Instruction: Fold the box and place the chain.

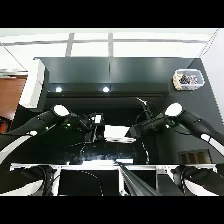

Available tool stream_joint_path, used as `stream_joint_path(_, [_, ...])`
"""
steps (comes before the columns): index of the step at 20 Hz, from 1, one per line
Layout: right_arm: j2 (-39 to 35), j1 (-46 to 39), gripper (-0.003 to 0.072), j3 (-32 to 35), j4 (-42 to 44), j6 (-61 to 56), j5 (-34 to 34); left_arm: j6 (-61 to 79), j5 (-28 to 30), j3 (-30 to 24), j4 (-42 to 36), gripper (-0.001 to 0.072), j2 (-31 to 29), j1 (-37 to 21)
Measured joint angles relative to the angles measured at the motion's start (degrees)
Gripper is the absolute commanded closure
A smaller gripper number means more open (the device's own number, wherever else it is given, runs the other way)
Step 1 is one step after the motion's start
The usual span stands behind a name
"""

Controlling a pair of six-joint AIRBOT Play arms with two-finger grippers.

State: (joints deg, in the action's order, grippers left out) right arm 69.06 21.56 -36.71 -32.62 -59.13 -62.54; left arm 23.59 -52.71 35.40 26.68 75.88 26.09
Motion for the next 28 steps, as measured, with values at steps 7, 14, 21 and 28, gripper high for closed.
stream_joint_path(7, [-12.0, -13.2, 0.0677, -6.8, -7.7, -0.3, -7.8, 0.0, 0.0, 0.0, 0.0, 0.0243, 0.0, 0.0])
stream_joint_path(14, [-17.2, -16.0, 0.0677, -6.1, -29.8, 2.5, -10.1, 0.0, 0.0, 0.0, 0.0, 0.0244, 0.0, 0.0])
stream_joint_path(21, [-17.7, -15.4, 0.0677, -1.7, -31.3, 1.6, -6.5, 0.0, 0.4, 0.0, -3.4, 0.0244, 0.1, 0.1])
stream_joint_path(28, [-17.8, -14.1, 0.0677, -1.0, -31.0, 1.0, -4.6, 0.0, -1.4, 0.0, -6.1, 0.0200, 0.0, 0.2])
